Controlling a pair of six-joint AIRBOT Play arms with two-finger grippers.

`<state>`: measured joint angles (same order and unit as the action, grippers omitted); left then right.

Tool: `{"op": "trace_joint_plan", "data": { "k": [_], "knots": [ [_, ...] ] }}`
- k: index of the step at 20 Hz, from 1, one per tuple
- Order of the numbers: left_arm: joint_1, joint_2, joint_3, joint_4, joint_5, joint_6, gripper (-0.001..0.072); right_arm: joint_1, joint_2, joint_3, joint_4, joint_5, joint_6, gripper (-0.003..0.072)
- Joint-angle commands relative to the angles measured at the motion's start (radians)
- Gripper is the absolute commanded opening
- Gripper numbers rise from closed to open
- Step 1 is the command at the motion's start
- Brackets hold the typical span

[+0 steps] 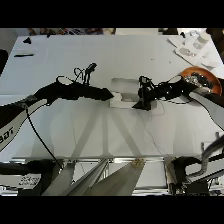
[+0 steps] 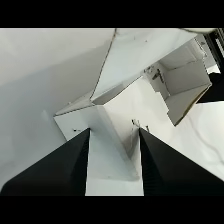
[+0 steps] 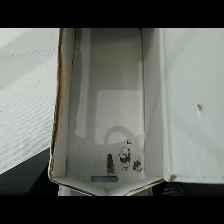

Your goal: Fold the box and place the chain.

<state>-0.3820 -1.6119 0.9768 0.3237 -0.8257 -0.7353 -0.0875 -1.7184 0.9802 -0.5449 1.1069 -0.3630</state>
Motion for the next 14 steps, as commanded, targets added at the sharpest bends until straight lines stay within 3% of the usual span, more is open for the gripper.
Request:
{"op": "trace_joint_plan", "data": {
  "k": [1, 4, 14],
  "knots": [
    [-0.014, 0.008, 0.005, 0.039, 0.063, 0.001, 0.0355, 0.001, 0.0, 0.001, 0.0, 0.005, -0.002, 0.0403],
    [-0.021, 0.008, 0.005, 0.121, 0.063, -0.033, 0.0354, 0.001, 0.0, 0.001, 0.0, 0.005, -0.002, 0.0403],
    [-0.021, 0.039, 0.006, 0.154, 0.094, -0.04, 0.0352, 0.001, 0.0, 0.001, 0.0, 0.005, -0.002, 0.0403]
  ]
}}
